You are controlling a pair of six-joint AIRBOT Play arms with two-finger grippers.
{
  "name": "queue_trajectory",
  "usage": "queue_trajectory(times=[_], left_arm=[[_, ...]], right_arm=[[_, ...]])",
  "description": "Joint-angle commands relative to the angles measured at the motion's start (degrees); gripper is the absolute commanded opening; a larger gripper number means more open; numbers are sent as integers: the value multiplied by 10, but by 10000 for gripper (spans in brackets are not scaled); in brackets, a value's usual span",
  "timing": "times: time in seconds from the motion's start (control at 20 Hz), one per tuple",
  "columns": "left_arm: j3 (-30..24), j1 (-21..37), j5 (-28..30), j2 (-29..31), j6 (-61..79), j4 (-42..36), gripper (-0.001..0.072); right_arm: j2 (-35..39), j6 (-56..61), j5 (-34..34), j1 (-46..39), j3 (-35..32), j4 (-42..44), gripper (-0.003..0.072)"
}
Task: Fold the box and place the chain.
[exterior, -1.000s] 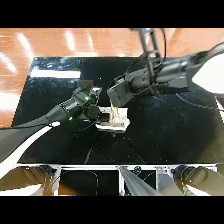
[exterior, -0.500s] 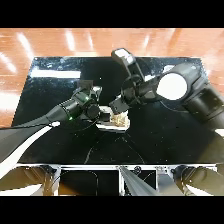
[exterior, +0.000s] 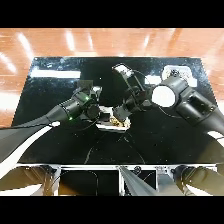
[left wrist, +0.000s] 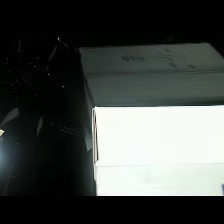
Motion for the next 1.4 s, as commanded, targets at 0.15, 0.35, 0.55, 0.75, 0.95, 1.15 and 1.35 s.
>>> queue_trajectory(times=[0.15, 0.35, 0.55, 0.75, 0.95, 1.15, 1.35], left_arm=[[0, 0, 16, 0, 0, 0, 24], [0, 0, 17, 0, 0, 0, 24], [0, 0, 17, 0, 0, 0, 24], [0, 0, 17, 0, 0, 0, 23], [0, 0, 17, 0, 0, 0, 24], [0, 0, 17, 0, 0, 0, 24], [0, 0, 17, 0, 0, 0, 24]], right_arm=[[122, -210, 92, -178, -77, 71, 696], [147, -398, -27, -311, -259, 144, 695], [116, -743, -174, -266, -397, 214, 695], [83, -865, -242, -175, -406, 237, 695], [46, -956, -305, -135, -406, 297, 694], [27, -975, -350, -136, -403, 317, 694], [13, -1028, -349, -135, -402, 389, 694]])
